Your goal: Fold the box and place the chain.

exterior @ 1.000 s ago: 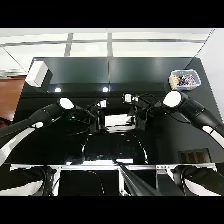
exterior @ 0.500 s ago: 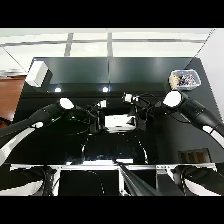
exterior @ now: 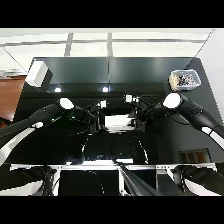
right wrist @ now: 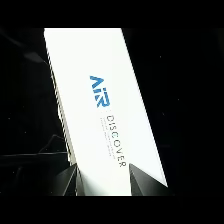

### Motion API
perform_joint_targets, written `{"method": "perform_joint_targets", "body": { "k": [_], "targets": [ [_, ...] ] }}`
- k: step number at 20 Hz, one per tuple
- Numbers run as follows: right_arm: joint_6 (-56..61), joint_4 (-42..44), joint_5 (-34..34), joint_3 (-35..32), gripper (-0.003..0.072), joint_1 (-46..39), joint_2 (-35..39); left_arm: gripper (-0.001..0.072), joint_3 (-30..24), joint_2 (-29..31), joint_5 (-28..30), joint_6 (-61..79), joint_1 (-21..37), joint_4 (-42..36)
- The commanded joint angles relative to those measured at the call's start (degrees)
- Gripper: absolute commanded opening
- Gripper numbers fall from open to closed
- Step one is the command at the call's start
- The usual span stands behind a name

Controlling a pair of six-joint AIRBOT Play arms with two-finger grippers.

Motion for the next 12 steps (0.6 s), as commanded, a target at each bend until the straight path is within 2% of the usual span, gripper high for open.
{"method": "perform_joint_targets", "body": {
  "k": [1, 5, 6, 7, 8, 9, 12],
  "targets": [
    [0.52, 0.57, -0.07, -0.48, 0.0387, 0.04, 0.31, 0.0464, -0.04, -0.04, 0.02, -0.07, -0.04, -0.07],
    [16.11, -2.21, 7.15, 4.09, 0.0386, -2.21, 3.52, 0.0465, -0.04, -0.04, 0.00, -0.07, -0.02, -0.07],
    [19.67, -2.12, 9.16, 4.39, 0.0363, -3.69, 4.61, 0.0465, -0.04, -0.04, 0.02, -0.07, -0.02, -0.07],
    [25.05, -2.43, 11.17, 4.17, 0.0124, -5.79, 5.16, 0.0465, -0.04, -0.04, 0.02, -0.07, -0.02, -0.07],
    [29.29, -0.72, 12.11, 3.19, 0.0015, -7.87, 5.07, 0.0465, -0.04, -0.04, 0.00, -0.07, -0.02, -0.07],
    [31.01, 4.15, 11.32, 1.18, 0.0014, -9.46, 5.05, 0.0465, -0.04, -0.04, 0.02, -0.07, -0.02, -0.07],
    [27.69, 28.55, 9.11, -6.95, 0.0013, -12.83, 3.54, 0.0465, -0.04, -0.04, 0.02, -0.07, -0.02, -0.07]
  ]
}}
